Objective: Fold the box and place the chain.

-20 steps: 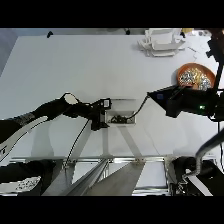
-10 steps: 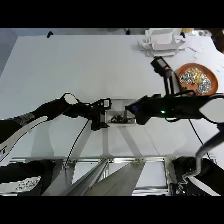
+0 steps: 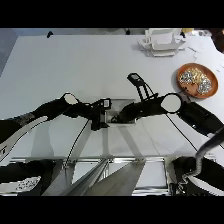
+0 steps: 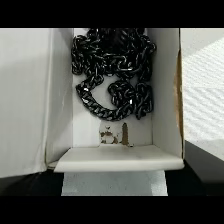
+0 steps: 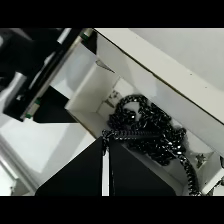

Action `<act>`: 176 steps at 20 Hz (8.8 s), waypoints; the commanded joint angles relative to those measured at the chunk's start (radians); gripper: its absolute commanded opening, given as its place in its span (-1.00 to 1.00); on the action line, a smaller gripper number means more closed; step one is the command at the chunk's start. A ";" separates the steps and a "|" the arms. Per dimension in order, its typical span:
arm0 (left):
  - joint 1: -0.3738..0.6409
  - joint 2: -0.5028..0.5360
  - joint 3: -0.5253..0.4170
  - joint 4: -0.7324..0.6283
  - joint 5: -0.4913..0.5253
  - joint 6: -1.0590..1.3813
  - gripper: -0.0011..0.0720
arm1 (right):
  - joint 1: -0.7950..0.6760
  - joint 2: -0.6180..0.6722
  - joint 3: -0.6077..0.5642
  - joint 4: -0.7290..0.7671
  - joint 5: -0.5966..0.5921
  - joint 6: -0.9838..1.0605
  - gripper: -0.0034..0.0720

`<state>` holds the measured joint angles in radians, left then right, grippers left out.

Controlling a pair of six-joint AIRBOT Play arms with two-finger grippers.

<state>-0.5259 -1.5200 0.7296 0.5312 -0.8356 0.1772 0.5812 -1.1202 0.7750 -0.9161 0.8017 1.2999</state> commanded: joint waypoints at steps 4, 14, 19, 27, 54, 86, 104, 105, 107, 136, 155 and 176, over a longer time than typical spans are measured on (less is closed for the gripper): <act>0.000 0.001 0.000 0.001 0.009 0.000 -0.48 | -0.011 -0.043 0.007 -0.004 0.031 -0.035 -0.17; 0.000 0.000 0.000 0.000 0.009 0.000 -0.48 | -0.307 0.124 0.174 -0.100 0.196 -0.047 -0.34; 0.000 0.001 0.000 0.000 0.009 0.000 -0.48 | -0.455 0.093 0.173 -0.474 0.209 0.175 -0.34; 0.000 0.001 0.000 0.000 0.009 0.000 -0.48 | -0.504 -0.049 0.102 -0.497 0.196 0.194 -0.33; 0.000 0.001 0.000 0.000 0.009 0.000 -0.48 | -0.496 -0.262 0.064 -0.493 0.148 0.172 -0.88; 0.000 0.001 0.000 0.000 0.009 0.000 -0.48 | 0.071 0.358 0.064 -0.100 0.010 0.132 -0.88; 0.000 0.001 0.000 0.000 0.009 0.000 -0.48 | 0.071 0.089 -0.050 -0.187 -0.037 0.139 -0.32; 0.000 0.001 0.000 0.000 0.009 0.000 -0.48 | 0.068 0.096 -0.046 -0.188 -0.034 0.139 -0.32; 0.000 0.001 0.000 0.000 0.009 0.000 -0.48 | 0.038 0.117 -0.021 -0.188 -0.006 0.139 -0.32; 0.000 0.001 0.000 0.000 0.009 0.000 -0.48 | -0.317 -0.190 0.041 -0.581 0.126 0.220 -0.09; 0.000 0.001 0.000 0.000 0.009 0.000 -0.48 | -0.317 -0.126 0.042 -0.592 0.100 0.218 -0.88; 0.000 0.001 0.000 0.000 0.009 0.000 -0.48 | -0.317 -0.264 0.041 -0.595 0.060 0.301 -0.24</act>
<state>-0.5259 -1.5200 0.7296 0.5312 -0.8356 0.1772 0.2634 -1.3483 0.8158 -1.5108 0.8574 1.5925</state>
